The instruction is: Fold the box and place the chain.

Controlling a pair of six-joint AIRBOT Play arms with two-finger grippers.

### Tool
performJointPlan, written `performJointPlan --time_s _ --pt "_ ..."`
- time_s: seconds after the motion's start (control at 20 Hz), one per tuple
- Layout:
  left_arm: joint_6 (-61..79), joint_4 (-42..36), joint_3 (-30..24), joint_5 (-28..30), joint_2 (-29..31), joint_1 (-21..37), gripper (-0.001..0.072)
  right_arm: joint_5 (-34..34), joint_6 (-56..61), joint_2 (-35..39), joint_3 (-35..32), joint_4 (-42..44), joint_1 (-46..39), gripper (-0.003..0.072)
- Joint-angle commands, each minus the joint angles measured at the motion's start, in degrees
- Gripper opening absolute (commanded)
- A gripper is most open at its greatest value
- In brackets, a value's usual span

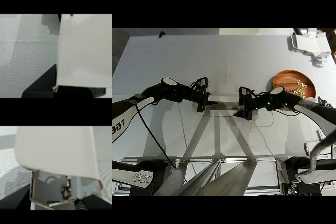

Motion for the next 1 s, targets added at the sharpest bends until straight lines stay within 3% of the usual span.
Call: performJointPlan --time_s 0.0,0.95 --pt "-0.02 -0.04 0.02 0.09 -0.02 0.00 0.0007 0.13 -0.02 -0.02 0.07 0.00 0.00 0.0395" --pt "-0.02 -0.07 0.02 -0.81 -0.02 -0.02 0.0014 0.13 -0.04 -0.02 0.07 0.00 0.00 0.0395"
